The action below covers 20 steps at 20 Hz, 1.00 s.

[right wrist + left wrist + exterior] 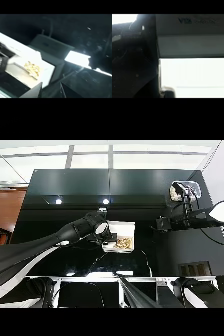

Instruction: Fold the box and place the chain.

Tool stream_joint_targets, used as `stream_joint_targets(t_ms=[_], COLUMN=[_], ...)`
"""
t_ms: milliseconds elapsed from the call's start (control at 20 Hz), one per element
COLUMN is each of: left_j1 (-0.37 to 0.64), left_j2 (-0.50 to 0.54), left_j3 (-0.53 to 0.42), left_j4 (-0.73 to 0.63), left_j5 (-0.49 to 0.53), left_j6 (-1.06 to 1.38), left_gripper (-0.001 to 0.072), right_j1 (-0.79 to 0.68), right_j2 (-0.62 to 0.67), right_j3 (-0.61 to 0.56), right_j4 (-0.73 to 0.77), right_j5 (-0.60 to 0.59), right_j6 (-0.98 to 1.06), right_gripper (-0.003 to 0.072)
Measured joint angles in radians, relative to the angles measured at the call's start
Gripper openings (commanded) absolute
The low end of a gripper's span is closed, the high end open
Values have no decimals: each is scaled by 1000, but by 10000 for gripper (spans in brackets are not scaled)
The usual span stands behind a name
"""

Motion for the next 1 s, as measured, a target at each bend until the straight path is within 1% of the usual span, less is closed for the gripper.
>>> stream_joint_targets(t_ms=[100, 150, 200, 250, 300, 500, 700, 800, 900, 950, 1000], left_j1=[0, 0, 0, -2, -6, -38, -30, 16, 103, 166, 232], left_j2=[0, 2, 5, 11, 23, 113, 259, 359, 467, 520, 565], left_j3=[0, 0, 0, 0, 0, -1, -32, -82, -170, -226, -281], left_j4=[1, 1, 4, 5, 9, 81, 172, 217, 220, 206, 150], left_j5=[0, -2, -5, 1, 2, 7, -45, -53, -34, -2, 20], left_j6=[-1, -2, -3, -3, -10, -10, 102, 134, 164, 198, 265], left_gripper=[36, 130, 392, 553, 582, 582, 580, 580, 580, 580, 581], right_j1=[-7, -9, -11, -12, -13, -15, -15, -15, -15, -15, -15], right_j2=[0, 0, 0, 0, 0, 0, 0, 0, 0, 0, 0], right_j3=[2, 2, 2, 2, 2, 2, 2, 2, 2, 2, 2], right_j4=[-18, -25, -29, -33, -36, -43, -58, -62, -64, -65, -65], right_j5=[10, 13, 18, 21, 23, 39, 48, 51, 52, 52, 52], right_j6=[0, 0, 0, 0, 0, -8, -13, -15, -15, -15, -14], right_gripper=[279, 278, 278, 278, 279, 278, 278, 278, 278, 279, 278])
